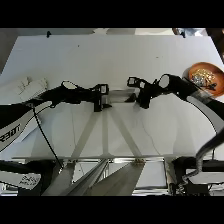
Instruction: Fold the box and place the chain.
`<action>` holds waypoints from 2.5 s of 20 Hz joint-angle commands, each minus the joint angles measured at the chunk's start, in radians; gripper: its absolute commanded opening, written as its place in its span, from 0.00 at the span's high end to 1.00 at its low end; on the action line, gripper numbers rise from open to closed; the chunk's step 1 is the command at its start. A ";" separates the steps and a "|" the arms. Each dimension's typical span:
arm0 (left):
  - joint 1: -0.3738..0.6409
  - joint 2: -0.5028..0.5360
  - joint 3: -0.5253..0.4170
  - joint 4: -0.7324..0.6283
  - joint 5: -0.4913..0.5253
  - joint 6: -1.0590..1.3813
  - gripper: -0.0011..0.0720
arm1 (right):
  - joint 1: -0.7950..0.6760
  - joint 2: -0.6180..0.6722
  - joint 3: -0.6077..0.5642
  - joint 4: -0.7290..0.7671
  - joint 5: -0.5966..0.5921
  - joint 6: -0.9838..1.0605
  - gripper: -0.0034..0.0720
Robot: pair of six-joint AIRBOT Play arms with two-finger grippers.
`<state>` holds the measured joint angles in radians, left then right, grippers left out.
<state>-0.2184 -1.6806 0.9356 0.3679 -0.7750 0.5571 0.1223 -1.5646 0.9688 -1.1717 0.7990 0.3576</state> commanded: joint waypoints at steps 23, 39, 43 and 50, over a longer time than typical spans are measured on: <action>-0.001 0.000 0.000 0.000 0.000 0.000 0.51 | 0.157 0.342 0.010 0.228 -0.080 0.264 0.93; -0.002 0.000 0.000 0.000 0.000 0.000 0.51 | 0.148 0.295 0.010 0.087 -0.086 0.297 0.50; -0.002 0.000 0.000 0.000 0.000 0.000 0.51 | 0.024 0.335 0.010 -0.015 -0.032 0.438 0.50; -0.002 0.000 0.000 0.000 0.000 0.000 0.51 | -0.225 0.329 0.010 -0.323 0.122 0.679 0.43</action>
<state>-0.2195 -1.6814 0.9352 0.3676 -0.7750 0.5571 -0.0250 -1.2331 0.9783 -1.3491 0.8566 0.9665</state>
